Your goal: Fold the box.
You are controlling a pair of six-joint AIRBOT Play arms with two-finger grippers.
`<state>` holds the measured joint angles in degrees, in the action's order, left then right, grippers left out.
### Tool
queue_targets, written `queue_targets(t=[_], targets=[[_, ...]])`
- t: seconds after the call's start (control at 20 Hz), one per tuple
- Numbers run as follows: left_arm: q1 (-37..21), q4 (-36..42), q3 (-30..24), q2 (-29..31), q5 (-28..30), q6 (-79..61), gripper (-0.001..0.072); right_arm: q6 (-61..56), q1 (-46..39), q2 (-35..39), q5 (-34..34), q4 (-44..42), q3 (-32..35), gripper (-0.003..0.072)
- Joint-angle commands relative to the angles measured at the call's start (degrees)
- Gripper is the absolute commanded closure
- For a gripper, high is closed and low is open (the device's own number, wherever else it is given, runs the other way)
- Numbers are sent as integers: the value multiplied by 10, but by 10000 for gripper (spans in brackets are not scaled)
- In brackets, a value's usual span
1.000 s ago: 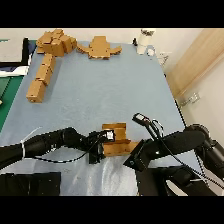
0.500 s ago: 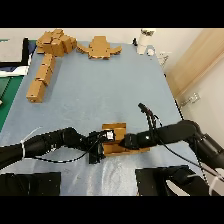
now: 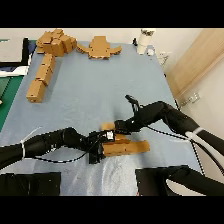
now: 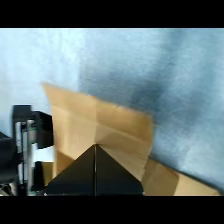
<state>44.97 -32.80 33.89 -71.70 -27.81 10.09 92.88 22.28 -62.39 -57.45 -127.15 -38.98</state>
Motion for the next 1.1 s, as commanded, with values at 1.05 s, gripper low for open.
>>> queue_targets(t=[1.05], targets=[[-1, 0, 0, 0, 0, 0, 307, 76, -42, 163, -96, 219, -61, 684]])
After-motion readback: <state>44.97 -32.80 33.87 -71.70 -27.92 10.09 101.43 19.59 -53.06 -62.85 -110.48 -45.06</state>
